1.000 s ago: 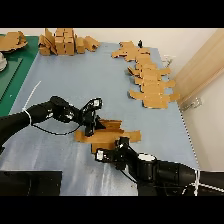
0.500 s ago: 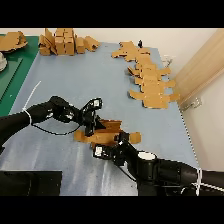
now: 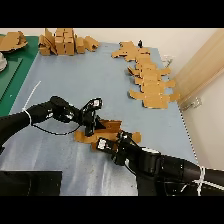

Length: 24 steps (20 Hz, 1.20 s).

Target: Fold the box.

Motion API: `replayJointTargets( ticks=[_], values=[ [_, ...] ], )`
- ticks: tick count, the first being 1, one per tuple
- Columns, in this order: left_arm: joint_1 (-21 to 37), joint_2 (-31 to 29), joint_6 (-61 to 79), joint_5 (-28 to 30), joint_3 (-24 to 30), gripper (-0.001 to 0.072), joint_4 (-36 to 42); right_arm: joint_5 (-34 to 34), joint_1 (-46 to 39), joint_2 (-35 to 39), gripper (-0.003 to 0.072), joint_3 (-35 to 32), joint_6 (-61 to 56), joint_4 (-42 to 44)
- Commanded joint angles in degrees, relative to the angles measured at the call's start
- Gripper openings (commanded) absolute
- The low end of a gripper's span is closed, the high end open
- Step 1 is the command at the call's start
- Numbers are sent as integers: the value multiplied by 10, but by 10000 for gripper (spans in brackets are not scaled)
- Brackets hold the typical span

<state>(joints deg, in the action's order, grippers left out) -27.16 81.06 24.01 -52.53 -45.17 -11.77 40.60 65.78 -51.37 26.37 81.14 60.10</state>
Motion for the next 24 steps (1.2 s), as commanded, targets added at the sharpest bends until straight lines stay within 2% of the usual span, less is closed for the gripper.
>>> replayJointTargets(
  ticks=[1, 3, 8, 10, 14, 18, 19, 22, 24],
  values=[
    [0, 0, 0, 0, 0, 13, 0, -1, -34, 27, 709, -5, 33, 31],
    [0, 0, 0, 0, 0, 13, 0, -23, -55, 71, 709, -25, 70, 52],
    [0, 0, 0, 0, 0, 13, 0, -42, -136, 214, 709, -80, 287, 213],
    [0, 0, 0, 0, 0, 13, 0, -50, -167, 213, 709, -89, 334, 259],
    [0, 0, 0, 0, 0, 13, 0, -88, -195, 166, 709, -92, 433, 355],
    [0, 0, 0, 0, 0, 13, 0, 45, -152, 215, 709, -72, 516, 357],
    [0, 0, 0, 0, 0, 13, 0, 59, -130, 228, 709, -72, 540, 356],
    [0, 0, 0, -1, 0, 13, 0, 38, -98, 223, 709, -97, 547, 337],
    [0, 0, 0, 0, 0, 13, 0, -31, -98, 201, 709, -123, 547, 336]
  ],
)
